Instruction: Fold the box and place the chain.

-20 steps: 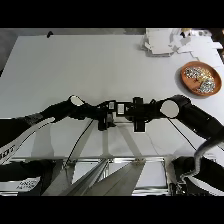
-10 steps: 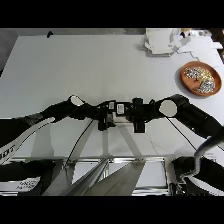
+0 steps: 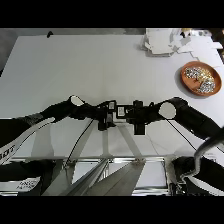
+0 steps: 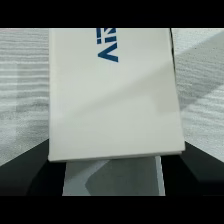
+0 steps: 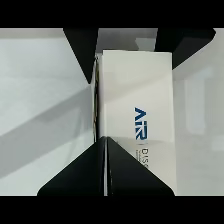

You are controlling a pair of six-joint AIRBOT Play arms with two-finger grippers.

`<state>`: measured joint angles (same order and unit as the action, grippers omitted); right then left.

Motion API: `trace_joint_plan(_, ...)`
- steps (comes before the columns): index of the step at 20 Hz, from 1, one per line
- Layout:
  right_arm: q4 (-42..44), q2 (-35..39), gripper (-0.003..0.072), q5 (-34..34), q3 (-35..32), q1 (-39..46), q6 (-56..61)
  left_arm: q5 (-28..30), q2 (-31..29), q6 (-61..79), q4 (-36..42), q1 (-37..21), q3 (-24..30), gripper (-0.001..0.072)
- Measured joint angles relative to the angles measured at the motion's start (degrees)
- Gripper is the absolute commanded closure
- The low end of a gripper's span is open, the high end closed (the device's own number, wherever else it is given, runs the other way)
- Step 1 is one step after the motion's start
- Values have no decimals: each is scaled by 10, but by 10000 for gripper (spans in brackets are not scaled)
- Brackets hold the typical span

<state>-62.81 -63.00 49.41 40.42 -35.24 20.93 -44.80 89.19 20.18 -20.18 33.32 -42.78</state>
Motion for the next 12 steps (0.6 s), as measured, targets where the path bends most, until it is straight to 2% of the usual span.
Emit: trace_joint_plan(12,7,-37,669,-14,-26,1,1,1,0,1,-2,0,0,559)
